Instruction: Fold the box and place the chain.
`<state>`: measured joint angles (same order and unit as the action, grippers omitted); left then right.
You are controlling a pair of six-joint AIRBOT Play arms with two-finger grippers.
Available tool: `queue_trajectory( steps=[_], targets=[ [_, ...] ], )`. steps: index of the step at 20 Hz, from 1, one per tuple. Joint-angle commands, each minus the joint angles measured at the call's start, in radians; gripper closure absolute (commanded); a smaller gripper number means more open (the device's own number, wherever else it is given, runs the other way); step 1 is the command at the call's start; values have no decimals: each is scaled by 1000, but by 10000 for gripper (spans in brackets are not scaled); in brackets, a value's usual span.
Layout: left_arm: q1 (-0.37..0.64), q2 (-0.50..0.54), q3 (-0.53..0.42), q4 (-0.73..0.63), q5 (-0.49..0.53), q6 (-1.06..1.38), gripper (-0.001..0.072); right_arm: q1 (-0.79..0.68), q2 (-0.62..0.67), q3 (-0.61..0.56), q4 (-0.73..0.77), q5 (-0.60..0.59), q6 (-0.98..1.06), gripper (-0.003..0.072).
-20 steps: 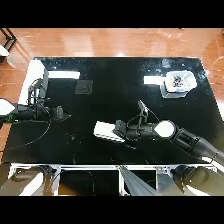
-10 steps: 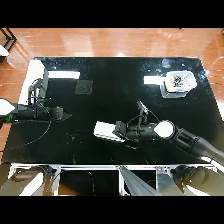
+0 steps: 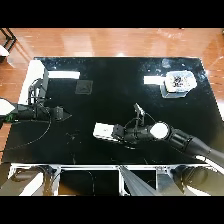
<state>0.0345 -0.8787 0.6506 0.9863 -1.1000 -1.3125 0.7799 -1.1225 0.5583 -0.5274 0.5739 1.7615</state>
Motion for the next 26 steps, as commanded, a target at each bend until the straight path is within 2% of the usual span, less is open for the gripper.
queue_trajectory(
  steps=[1,7,12,14,16,17,18,21,23,26],
  targets=[
    [-1,-1,0,0,0,0,139,5,-10,-1,-9,-18,-13,665],
    [-1,-1,0,-4,1,2,139,-4,29,44,-5,13,-124,665],
    [-48,-45,42,-36,-39,81,139,-146,247,82,-43,61,-192,664],
    [-111,-124,104,-90,-79,194,139,-249,331,82,-168,133,-190,664],
    [-206,-222,183,-143,-128,489,135,-354,378,82,-277,229,-182,664],
    [-262,-259,212,-137,-137,650,88,-397,388,82,-317,272,-182,664],
    [-313,-282,224,-132,-125,756,66,-436,390,82,-354,321,-182,665],
    [-458,-309,223,-130,-74,1051,67,-494,389,82,-463,397,-179,665],
    [-544,-333,223,-132,-19,1199,67,-499,389,81,-495,398,-179,664],
    [-621,-369,223,-134,79,1286,70,-499,389,81,-499,399,-179,665]
  ],
)
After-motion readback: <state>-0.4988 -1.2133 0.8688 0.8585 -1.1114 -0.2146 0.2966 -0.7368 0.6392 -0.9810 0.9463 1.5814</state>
